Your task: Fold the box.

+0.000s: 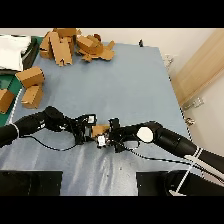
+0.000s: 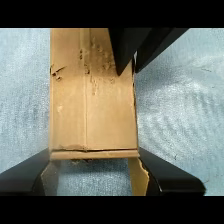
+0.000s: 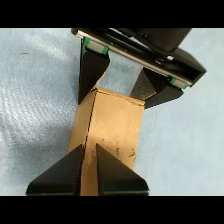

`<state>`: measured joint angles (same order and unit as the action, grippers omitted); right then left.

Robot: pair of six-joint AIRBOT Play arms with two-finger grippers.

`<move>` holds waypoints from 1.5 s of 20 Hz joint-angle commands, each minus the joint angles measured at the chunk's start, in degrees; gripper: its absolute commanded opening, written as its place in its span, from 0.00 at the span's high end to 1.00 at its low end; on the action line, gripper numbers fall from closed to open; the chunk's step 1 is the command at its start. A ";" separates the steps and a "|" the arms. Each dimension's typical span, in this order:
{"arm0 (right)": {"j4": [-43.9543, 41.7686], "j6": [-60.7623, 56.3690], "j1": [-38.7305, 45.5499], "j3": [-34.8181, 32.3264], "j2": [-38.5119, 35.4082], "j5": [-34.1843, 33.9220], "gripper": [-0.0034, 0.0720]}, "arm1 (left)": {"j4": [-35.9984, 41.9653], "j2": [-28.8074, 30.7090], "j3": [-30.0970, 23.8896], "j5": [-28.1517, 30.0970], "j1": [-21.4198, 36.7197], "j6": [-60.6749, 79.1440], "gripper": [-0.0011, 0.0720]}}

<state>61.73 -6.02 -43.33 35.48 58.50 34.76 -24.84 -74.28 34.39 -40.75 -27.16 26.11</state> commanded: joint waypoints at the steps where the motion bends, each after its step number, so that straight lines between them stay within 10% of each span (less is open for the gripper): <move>1: -0.22 -1.88 -0.02 0.15 -0.94 1.36 0.68 | -0.02 -0.02 0.02 -0.22 -0.02 -0.02 0.37; 2: -0.11 -5.11 -0.02 0.31 -2.93 1.40 0.53 | -0.02 0.00 0.02 -0.24 -0.02 -0.02 0.37; 6: 8.98 -26.51 0.55 0.87 -12.90 4.09 0.53 | -0.02 0.00 0.00 -0.24 -0.02 -0.02 0.37; 9: 19.17 -68.43 2.80 0.72 -19.98 7.08 0.95 | -0.02 0.00 0.00 -0.24 -0.02 -0.02 0.37; 15: 14.38 -125.50 3.54 -10.58 -24.28 -6.19 0.96 | 0.02 0.00 0.02 -0.20 -0.02 -0.02 0.37; 19: -0.61 -132.52 -1.55 -22.05 -22.86 -27.98 0.96 | 0.00 0.00 0.02 -0.17 0.00 -0.02 0.37; 30: -1.97 -134.03 -6.43 -22.47 -14.38 -32.54 0.96 | 0.00 0.00 0.02 -0.15 0.00 -0.02 0.37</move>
<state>60.18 -139.37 -49.45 13.21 42.11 5.15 -24.82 -74.28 34.39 -40.95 -27.16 26.06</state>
